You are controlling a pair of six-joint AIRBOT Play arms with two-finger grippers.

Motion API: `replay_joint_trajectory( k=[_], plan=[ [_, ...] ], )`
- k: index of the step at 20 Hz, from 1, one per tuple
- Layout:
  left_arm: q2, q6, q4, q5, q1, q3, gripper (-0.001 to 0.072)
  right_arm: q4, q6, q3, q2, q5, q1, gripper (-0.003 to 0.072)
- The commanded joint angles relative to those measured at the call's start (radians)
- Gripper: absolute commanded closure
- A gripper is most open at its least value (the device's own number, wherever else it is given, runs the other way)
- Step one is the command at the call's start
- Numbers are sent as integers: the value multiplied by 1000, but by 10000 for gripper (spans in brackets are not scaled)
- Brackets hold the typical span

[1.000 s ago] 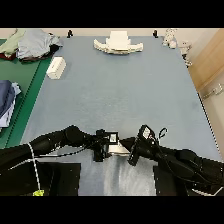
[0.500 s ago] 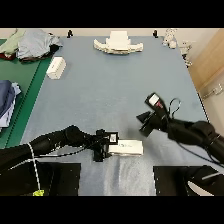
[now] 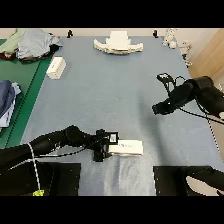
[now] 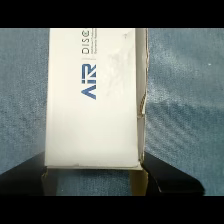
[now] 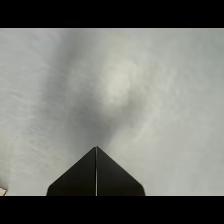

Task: Fold the box.

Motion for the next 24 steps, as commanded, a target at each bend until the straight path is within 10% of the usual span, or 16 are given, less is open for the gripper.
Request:
replay_joint_trajectory(
  k=[1, 14, 20, 24],
  plan=[
    [0, 0, 0, 0, 1, 0, 298, -29, 154, 62, -117, -132, -17, 680],
    [92, -221, 11, 19, 102, 44, 298, -29, 185, 61, -122, -116, -17, 680],
    [303, -805, 509, 3, 629, 47, 298, -29, 185, 61, -122, -116, -17, 680],
    [268, -830, 549, -19, 1049, 70, 298, -29, 185, 61, -121, -116, -17, 680]
  ],
)
